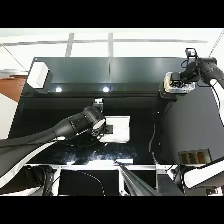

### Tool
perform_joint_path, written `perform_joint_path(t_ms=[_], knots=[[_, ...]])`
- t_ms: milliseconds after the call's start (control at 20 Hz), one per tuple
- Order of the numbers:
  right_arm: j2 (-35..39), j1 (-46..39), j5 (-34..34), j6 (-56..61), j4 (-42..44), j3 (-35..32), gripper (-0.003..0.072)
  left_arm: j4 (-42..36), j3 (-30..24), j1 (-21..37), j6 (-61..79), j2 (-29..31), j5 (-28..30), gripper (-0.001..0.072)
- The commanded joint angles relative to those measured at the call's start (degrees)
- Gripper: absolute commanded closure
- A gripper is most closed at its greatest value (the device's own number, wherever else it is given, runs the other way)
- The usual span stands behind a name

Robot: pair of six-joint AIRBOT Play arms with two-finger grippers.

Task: Fold the box and place the chain.

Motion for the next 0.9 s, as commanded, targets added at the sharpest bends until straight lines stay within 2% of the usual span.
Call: perform_joint_path(t_ms=[0,50,100,150,200,250,400,850], knots=[[-1.99,-0.11,0.24,-0.22,-0.02,0.33,0.0381,0.0,0.02,0.02,0.04,-0.04,0.07,0.0682],[-2.03,-0.11,0.33,-0.24,0.0,0.35,0.0395,-0.02,0.02,0.02,0.04,-0.04,0.07,0.0681],[-2.03,-0.11,-0.5,-0.7,-0.02,0.72,0.0565,0.0,0.02,0.02,0.07,-0.04,0.07,0.0681],[-1.99,-0.24,-1.75,-0.7,-0.02,1.51,0.0628,-0.02,0.02,0.02,0.04,-0.04,0.07,0.0681],[-1.86,-0.35,-3.56,-0.72,-0.04,2.8,0.0626,-0.02,0.02,0.02,0.04,-0.04,0.07,0.0681],[-1.55,-0.39,-5.88,-1.25,-0.02,4.59,0.0662,0.0,0.02,0.02,0.07,-0.04,0.07,0.0681],[2.58,-0.39,-8.09,-1.9,0.28,6.97,0.0664,0.0,0.02,0.02,0.07,-0.04,0.07,0.0681],[25.03,-0.39,-12.09,-9.07,6.1,6.99,0.0663,-0.02,0.02,-0.02,0.09,-0.04,0.04,0.0681]])
